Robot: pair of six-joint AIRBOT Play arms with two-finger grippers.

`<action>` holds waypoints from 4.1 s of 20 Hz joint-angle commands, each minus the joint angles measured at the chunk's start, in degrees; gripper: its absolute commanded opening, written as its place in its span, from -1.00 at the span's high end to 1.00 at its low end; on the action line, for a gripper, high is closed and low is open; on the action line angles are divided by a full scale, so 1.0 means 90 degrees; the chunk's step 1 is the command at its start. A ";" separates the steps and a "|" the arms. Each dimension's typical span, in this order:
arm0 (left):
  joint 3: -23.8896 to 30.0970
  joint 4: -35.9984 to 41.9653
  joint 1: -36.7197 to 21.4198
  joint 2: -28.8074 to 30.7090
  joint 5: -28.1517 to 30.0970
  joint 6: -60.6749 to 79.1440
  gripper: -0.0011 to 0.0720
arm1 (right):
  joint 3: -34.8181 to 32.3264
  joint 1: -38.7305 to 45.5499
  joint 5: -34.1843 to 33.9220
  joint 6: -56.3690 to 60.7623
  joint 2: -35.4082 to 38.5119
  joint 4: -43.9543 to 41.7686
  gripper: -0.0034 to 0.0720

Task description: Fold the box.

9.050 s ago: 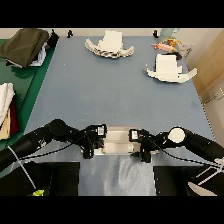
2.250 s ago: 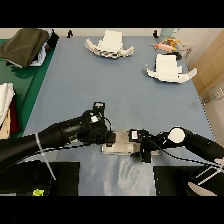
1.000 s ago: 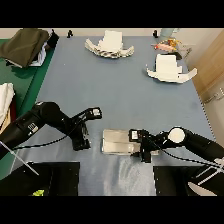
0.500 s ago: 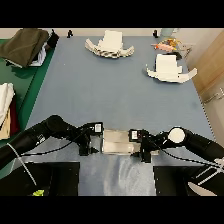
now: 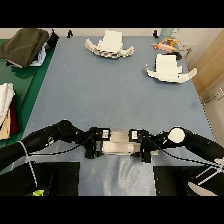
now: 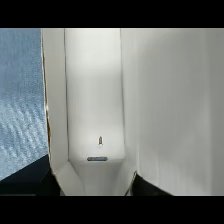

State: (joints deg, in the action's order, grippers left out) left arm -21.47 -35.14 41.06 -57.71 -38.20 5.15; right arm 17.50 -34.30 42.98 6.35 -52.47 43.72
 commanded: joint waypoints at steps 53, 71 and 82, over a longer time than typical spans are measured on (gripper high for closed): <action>0.0692 0.1426 -0.0012 0.0442 0.0588 0.1054 -0.93 | 0.0005 0.0002 0.0002 0.0002 0.0005 -0.0002 -0.37; 0.0685 0.1498 0.0204 0.0418 0.0748 0.1103 -0.42 | 0.0005 0.0002 0.0002 0.0002 0.0005 -0.0002 -0.37; 0.0685 0.1498 0.0202 0.0418 0.0746 0.1100 -0.42 | 0.0005 0.0002 0.0002 0.0002 0.0005 -0.0002 -0.37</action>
State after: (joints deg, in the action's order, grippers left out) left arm -15.29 -21.63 42.89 -53.91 -31.51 15.05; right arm 17.50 -34.33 42.98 6.37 -52.47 43.72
